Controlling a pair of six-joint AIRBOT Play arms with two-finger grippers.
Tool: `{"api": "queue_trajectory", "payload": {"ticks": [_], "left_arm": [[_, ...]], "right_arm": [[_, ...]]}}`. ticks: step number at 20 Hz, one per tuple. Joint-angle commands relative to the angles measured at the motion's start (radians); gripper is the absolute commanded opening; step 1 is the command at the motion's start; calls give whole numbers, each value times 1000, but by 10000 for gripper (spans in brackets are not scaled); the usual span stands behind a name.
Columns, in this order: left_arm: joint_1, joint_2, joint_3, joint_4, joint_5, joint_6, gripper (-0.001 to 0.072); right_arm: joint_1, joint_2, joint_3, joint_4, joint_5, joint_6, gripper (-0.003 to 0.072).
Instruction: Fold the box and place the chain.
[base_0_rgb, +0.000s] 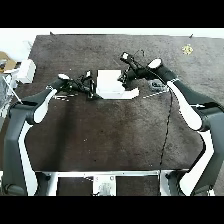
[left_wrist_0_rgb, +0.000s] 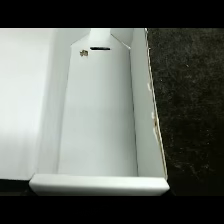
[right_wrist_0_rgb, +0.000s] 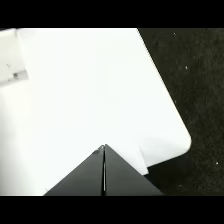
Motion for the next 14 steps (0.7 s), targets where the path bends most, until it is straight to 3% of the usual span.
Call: {"api": "queue_trajectory", "payload": {"ticks": [1, 4, 9, 14], "left_arm": [[0, 0, 1, -2, 0, 1, 226], [0, 0, 1, -2, 0, 1, 226], [0, 0, 1, -2, 0, 1, 226], [0, 0, 1, -2, 0, 1, 226]], "right_arm": [[-1, -33, 0, -25, 21, -9, 2], [-1, -50, 0, -40, 74, -9, 2], [-2, -43, 2, -35, 4, -10, 2], [-8, 68, 1, -37, 22, 3, 2]]}}
